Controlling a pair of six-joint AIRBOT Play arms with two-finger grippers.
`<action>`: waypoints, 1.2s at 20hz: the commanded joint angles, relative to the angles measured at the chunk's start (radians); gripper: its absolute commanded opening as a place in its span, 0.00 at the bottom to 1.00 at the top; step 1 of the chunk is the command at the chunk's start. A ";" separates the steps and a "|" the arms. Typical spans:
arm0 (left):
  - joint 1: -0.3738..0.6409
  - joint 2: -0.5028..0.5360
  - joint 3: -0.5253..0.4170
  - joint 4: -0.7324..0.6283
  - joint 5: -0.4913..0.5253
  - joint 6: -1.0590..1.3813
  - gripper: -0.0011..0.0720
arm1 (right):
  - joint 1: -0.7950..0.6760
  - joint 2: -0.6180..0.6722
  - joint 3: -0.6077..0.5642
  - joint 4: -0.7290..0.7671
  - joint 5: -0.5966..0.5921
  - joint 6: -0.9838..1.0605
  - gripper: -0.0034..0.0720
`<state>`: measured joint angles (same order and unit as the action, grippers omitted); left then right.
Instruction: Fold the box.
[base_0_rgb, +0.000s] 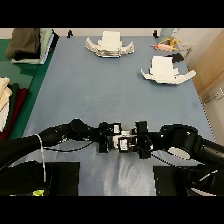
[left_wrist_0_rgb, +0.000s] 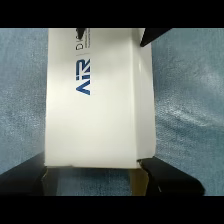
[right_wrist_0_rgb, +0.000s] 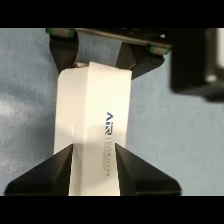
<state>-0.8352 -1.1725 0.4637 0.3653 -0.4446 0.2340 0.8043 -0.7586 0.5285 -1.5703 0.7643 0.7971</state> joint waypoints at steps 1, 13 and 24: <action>0.000 0.000 0.001 0.001 -0.003 0.001 0.60 | 0.001 0.029 0.006 -0.032 -0.015 0.015 0.60; 0.000 0.000 0.001 0.001 -0.003 0.001 0.60 | 0.000 0.021 0.006 -0.095 -0.092 0.071 0.58; 0.000 0.000 0.001 0.001 -0.003 0.001 0.60 | 0.002 -0.028 0.002 0.068 -0.028 0.065 0.41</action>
<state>-0.8352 -1.1725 0.4637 0.3672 -0.4469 0.2371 0.8043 -0.7792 0.5312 -1.5600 0.7116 0.8639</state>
